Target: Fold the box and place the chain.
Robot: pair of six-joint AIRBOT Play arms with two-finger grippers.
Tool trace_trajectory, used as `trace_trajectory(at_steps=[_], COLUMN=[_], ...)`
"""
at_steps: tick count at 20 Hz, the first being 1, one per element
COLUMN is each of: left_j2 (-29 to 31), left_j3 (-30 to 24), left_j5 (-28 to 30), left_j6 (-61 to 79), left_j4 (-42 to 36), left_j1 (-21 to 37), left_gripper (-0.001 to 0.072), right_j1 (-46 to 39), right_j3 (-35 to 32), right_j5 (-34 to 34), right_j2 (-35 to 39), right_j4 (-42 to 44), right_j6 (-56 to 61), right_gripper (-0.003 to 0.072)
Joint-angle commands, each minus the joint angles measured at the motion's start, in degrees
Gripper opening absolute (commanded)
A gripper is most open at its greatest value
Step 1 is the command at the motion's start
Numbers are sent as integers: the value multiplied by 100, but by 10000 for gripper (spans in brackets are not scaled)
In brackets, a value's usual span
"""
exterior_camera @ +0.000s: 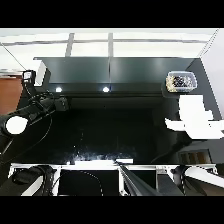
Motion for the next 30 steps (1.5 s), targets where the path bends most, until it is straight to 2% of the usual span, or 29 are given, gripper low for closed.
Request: trace_trajectory(at_steps=[1, 4, 5, 7, 11, 15, 17, 19, 20, 22, 23, 24, 25, 27, 28, 29, 30], left_j2=[-4, -4, -4, -4, -4, -4, -4, -4, -4, -4, -4, -4, -4, -4, -4, -4, -4], left_j3=[-2, 0, 0, 0, 0, 0, 0, 0, 0, 0, 0, 0, 0, 0, 0, 0, 0], left_j5=[-293, -310, -310, -317, -472, -463, -481, -494, -496, -496, -496, -496, -496, -498, -505, -522, -555], left_j6=[4, 2, 2, 0, 2, 0, -2, 0, 0, 0, 0, 0, 0, 0, 2, 2, 0], left_j4=[0, -17, -17, -37, -42, -42, -120, -328, -341, -337, -334, -334, -337, -334, -337, -334, -337], left_j1=[-2, -2, -2, -2, -2, -2, -2, -2, -2, -2, -2, -2, -2, -2, -2, -2, -2], left_gripper=[705, 705, 705, 705, 705, 705, 705, 705, 705, 705, 704, 705, 705, 704, 705, 705, 705], right_j1=[-1298, -2013, -2109, -2105, -1829, -1537, -1373, -1220, -1158, -1084, -1049, -1021, -997, -949, -918, -874, -839], right_j3=[363, 365, 387, 514, 1032, 1670, 1705, 1707, 1707, 1709, 1709, 1709, 1709, 1709, 1709, 1705, 1700], right_j5=[483, 1091, 1366, 1810, 1897, 3003, 3126, 3268, 3335, 3351, 3344, 3316, 3305, 3320, 3348, 3390, 3390], right_j2=[-411, -1005, -1248, -1714, -2199, -2955, -3128, -3217, -3228, -3228, -3226, -3222, -3220, -3171, -3123, -3058, -2992], right_j4=[883, 3261, 3530, 3432, 3086, 2988, 3047, 3084, 3029, 2782, 2562, 2369, 2251, 2245, 2247, 2253, 2323], right_j6=[-929, -2586, -2756, -2975, -3495, -3493, -3508, -3556, -3567, -3543, -3519, -3480, -3456, -3486, -3576, -3670, -3698], right_gripper=[720, 720, 720, 720, 720, 720, 720, 576, 546, 546, 466, 449, 284, 174, 55, 16, 16])
